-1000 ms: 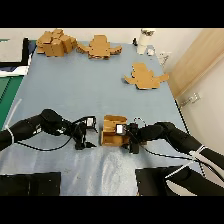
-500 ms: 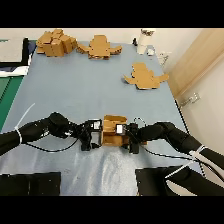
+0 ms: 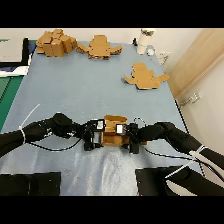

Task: Fold the box.

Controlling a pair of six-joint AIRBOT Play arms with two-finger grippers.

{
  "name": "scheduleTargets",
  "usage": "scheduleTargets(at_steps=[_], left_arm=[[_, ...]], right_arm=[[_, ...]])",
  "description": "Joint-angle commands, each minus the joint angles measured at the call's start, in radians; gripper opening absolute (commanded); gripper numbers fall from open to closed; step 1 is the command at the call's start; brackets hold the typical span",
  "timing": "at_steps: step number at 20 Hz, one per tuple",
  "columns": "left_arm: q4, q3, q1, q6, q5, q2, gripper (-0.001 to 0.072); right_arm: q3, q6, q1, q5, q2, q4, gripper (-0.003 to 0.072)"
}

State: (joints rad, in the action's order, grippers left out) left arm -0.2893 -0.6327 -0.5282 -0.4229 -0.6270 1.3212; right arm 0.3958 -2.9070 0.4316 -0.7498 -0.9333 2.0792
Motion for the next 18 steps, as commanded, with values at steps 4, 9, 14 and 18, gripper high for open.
scheduleTargets(at_steps=[4, 9, 14, 18], left_arm=[[-0.003, -0.002, -0.013, 0.004, 0.008, 0.001, 0.0707], [-0.071, -0.005, -0.024, 0.134, 0.045, 0.002, 0.0707], [-0.127, -0.009, -0.045, 0.141, 0.044, 0.005, 0.0707], [-0.127, -0.017, -0.046, 0.15, 0.032, 0.005, 0.0707]], right_arm=[[0.0, 0.0, 0.0, 0.0, 0.0, 0.0, 0.0535], [0.0, 0.0, 0.0, 0.0, 0.0, 0.0, 0.0535], [0.0, 0.0, 0.0, 0.0, 0.0, 0.0, 0.0535], [0.0, 0.0, 0.0, 0.0, 0.0, 0.0, 0.0535]])
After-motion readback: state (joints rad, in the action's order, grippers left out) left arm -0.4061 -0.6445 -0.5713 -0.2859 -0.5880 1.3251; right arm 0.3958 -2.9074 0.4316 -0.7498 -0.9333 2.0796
